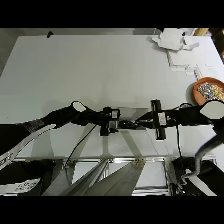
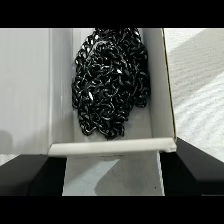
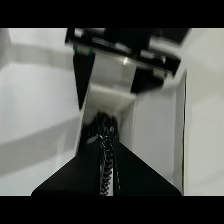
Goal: Fold the box and place the chain.
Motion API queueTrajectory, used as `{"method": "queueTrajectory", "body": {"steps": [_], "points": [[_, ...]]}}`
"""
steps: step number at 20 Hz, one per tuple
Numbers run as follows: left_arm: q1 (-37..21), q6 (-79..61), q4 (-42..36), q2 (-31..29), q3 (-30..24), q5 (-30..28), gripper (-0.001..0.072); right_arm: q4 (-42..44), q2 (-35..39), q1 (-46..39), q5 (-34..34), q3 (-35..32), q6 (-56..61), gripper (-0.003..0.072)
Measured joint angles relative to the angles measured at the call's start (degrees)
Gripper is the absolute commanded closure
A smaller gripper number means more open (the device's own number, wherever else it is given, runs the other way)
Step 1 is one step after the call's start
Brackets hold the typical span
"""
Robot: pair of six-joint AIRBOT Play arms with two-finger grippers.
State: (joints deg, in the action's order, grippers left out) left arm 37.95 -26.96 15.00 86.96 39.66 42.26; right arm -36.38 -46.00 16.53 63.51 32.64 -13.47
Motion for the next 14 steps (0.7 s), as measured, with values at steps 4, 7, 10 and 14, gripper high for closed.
{"method": "queueTrajectory", "body": {"steps": [4,7,10,14], "points": [[0.00,0.00,0.00,0.00,0.00,0.00,0.0390,2.10,-3.58,6.12,-5.86,-0.02,0.07,0.0658],[0.00,0.02,0.00,0.00,0.00,0.00,0.0390,1.92,-6.08,7.65,-9.64,-0.02,0.11,0.0541],[0.00,0.00,0.00,0.00,0.00,0.00,0.0390,1.20,-5.68,5.92,-11.74,0.26,0.13,0.0541],[0.00,0.02,0.00,0.00,0.00,0.00,0.0390,-2.01,-1.62,-1.77,-9.64,0.52,0.11,0.0539]]}}
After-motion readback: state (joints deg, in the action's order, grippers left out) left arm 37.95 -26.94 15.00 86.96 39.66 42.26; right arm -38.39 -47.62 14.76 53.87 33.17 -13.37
